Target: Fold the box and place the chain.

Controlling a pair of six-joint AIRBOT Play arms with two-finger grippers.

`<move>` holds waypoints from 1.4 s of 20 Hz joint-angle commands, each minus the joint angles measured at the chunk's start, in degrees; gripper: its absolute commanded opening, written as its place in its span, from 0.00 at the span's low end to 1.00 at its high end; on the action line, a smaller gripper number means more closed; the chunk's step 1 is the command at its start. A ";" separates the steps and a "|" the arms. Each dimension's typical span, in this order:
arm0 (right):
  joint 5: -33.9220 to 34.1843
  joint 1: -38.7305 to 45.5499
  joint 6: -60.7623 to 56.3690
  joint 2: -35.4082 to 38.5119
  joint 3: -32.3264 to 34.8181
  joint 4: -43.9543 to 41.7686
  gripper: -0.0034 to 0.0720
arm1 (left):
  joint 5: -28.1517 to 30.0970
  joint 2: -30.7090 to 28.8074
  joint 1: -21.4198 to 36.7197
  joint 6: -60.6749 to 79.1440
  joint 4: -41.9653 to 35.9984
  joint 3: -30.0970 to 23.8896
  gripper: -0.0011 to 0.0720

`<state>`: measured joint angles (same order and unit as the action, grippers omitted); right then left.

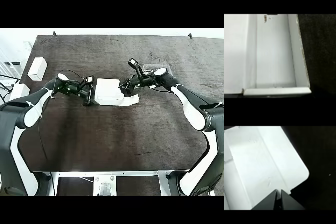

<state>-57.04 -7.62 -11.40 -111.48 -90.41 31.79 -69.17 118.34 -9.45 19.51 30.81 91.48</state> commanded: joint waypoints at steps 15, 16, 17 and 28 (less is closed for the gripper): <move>-7.13 -0.92 10.99 11.56 8.07 22.25 0.91 | 0.02 -0.02 -0.02 0.02 0.02 0.00 0.74; -6.10 -1.33 12.04 11.52 8.90 21.09 0.91 | 0.02 -0.02 -0.02 0.02 0.02 0.00 0.74; -5.44 -1.75 12.79 11.37 9.51 19.76 0.91 | 0.02 -0.02 -0.02 0.02 0.02 0.00 0.74; -2.91 -3.50 12.79 8.20 9.68 16.50 0.55 | 0.04 -0.02 -0.02 0.02 0.02 0.00 0.74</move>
<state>-60.51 -10.90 1.23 -102.98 -80.79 49.21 -69.17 118.34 -9.45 19.53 30.83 91.48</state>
